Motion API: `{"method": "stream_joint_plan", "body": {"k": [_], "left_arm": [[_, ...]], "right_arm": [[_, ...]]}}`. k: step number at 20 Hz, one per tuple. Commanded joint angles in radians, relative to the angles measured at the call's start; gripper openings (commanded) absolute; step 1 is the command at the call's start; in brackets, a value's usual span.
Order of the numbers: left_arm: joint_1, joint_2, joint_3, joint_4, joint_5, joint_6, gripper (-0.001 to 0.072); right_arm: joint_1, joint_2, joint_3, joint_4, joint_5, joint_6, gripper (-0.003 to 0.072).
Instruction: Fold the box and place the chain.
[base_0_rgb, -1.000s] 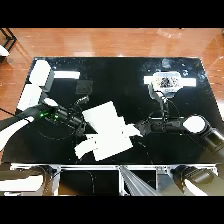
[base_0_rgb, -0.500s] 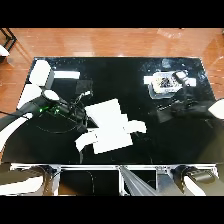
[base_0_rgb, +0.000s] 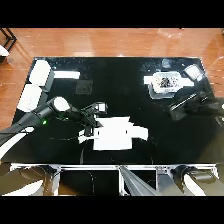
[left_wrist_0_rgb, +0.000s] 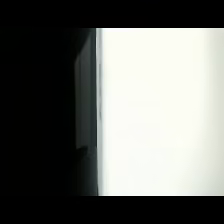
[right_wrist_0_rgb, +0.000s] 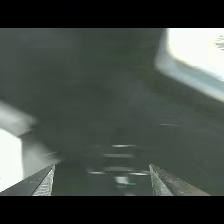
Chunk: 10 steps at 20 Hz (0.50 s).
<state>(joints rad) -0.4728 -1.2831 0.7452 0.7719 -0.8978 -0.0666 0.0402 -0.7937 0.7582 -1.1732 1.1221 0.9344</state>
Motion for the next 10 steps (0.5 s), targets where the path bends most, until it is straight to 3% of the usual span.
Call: {"method": "stream_joint_plan", "body": {"k": [1, 3, 6, 10], "left_arm": [[-0.008, -0.006, -0.028, -0.013, 0.088, 0.011, 0.0020], [-0.005, -0.031, -0.028, -0.014, 0.082, 0.006, 0.0020], [-0.005, -0.056, -0.028, -0.014, 0.084, 0.007, 0.0020], [-0.005, -0.058, -0.026, -0.013, 0.113, 0.030, 0.0022]], "right_arm": [[0.042, 0.000, -0.139, 0.397, 0.088, -0.282, 0.0687], [0.140, 0.000, -0.203, 0.489, 0.036, -0.373, 0.0686], [0.283, -0.001, -0.278, 0.436, -0.129, -0.467, 0.0686], [0.394, -0.002, -0.324, 0.434, -0.266, -0.605, 0.0686]]}}
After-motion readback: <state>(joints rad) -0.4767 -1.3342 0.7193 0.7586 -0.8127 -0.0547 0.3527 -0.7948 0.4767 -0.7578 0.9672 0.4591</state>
